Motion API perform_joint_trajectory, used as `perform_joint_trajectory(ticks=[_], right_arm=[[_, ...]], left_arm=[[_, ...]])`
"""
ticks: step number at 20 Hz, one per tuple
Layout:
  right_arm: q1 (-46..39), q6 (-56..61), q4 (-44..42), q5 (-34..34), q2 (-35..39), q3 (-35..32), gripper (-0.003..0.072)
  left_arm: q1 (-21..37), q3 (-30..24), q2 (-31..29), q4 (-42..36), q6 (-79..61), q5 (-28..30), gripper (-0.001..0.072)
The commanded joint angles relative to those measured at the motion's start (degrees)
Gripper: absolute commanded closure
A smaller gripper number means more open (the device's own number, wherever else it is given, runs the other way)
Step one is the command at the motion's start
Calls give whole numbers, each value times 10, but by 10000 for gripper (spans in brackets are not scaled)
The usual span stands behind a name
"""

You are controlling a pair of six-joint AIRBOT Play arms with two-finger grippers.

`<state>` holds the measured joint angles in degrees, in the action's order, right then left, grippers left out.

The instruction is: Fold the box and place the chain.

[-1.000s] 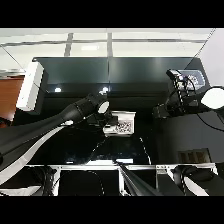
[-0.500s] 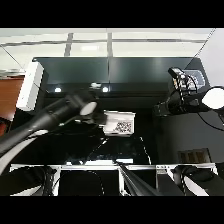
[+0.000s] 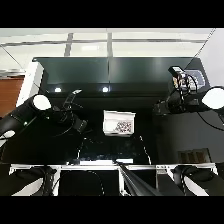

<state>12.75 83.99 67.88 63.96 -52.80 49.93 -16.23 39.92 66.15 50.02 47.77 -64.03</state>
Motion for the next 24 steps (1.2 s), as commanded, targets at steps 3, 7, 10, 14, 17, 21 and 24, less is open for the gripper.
perform_joint_trajectory(ticks=[3, 7, 10, 14, 17, 21, 24], right_arm=[[0, 12, -1, -15, 0, 0, 441], [0, 27, -2, -15, 0, 0, 441], [0, 28, -3, -14, 0, 0, 441], [0, 28, -3, -14, 0, 0, 441], [0, 28, -3, -12, 0, 0, 441], [0, 28, -3, -13, 0, -1, 441], [0, 28, -3, -12, 0, -1, 442]], left_arm=[[-10, -27, 12, -114, -550, 63, -1], [-37, -26, 40, -123, -641, 97, -1], [-41, -26, 81, -167, -641, 99, 0], [-55, -26, 110, -167, -637, 122, 2], [-64, -26, 112, -171, -623, 129, 2], [-66, -26, 117, -198, -624, 145, 3], [-73, -26, 117, -196, -624, 168, 3]])
